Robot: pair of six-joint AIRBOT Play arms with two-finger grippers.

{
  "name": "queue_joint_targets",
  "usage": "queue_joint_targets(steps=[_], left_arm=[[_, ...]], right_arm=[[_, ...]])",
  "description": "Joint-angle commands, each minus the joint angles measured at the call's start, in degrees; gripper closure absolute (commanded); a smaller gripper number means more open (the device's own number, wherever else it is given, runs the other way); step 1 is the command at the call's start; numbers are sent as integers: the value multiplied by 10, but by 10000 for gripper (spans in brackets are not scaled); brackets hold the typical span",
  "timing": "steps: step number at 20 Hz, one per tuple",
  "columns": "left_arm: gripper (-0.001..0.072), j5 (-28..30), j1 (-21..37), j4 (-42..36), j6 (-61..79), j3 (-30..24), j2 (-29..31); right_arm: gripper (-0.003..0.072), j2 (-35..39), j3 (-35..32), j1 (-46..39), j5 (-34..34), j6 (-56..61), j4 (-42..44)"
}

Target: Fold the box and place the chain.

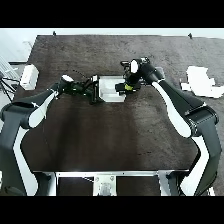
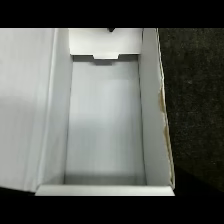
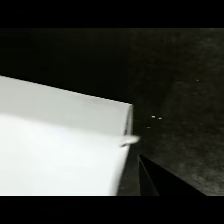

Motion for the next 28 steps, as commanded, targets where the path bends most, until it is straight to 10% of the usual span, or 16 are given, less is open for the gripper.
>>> queue_joint_targets(steps=[1, 28], left_arm=[[253, 0, 1, 0, 0, 0, 0], [253, 0, 1, 0, 0, 0, 0]], right_arm=[[315, -10, 5, 0, 6, 23, -21], [650, -38, 30, 13, 2, 63, -17]])
